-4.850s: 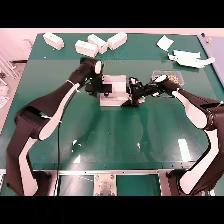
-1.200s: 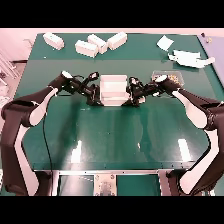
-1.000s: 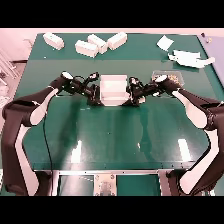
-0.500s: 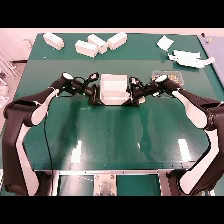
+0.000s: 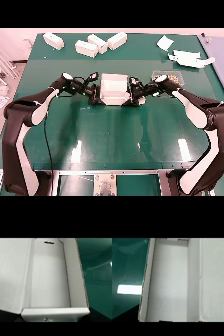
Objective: Fold the box and place the chain.
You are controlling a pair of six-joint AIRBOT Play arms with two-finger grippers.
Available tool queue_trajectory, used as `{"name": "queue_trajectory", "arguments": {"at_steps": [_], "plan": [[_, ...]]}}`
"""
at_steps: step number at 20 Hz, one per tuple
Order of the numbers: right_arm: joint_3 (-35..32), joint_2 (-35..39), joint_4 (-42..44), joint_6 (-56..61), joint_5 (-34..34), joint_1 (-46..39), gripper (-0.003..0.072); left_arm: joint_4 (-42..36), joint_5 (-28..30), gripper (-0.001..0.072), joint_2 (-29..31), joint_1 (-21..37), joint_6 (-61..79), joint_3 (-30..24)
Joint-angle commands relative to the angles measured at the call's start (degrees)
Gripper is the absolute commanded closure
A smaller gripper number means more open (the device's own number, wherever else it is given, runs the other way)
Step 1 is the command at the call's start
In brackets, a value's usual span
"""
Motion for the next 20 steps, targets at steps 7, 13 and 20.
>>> {"name": "queue_trajectory", "arguments": {"at_steps": [7,13,20], "plan": [[0.04,0.00,0.02,-0.02,-0.22,0.02,0.0113,-0.02,-0.46,0.0178,0.02,-0.02,1.60,-0.02],[0.04,0.00,0.02,-0.02,-0.22,0.02,0.0114,-0.79,1.33,0.0039,-0.04,-0.02,4.46,-0.02],[0.04,0.00,0.02,-0.02,-0.22,0.04,0.0114,-0.85,2.05,0.0039,-1.14,-0.44,4.63,0.09]]}}
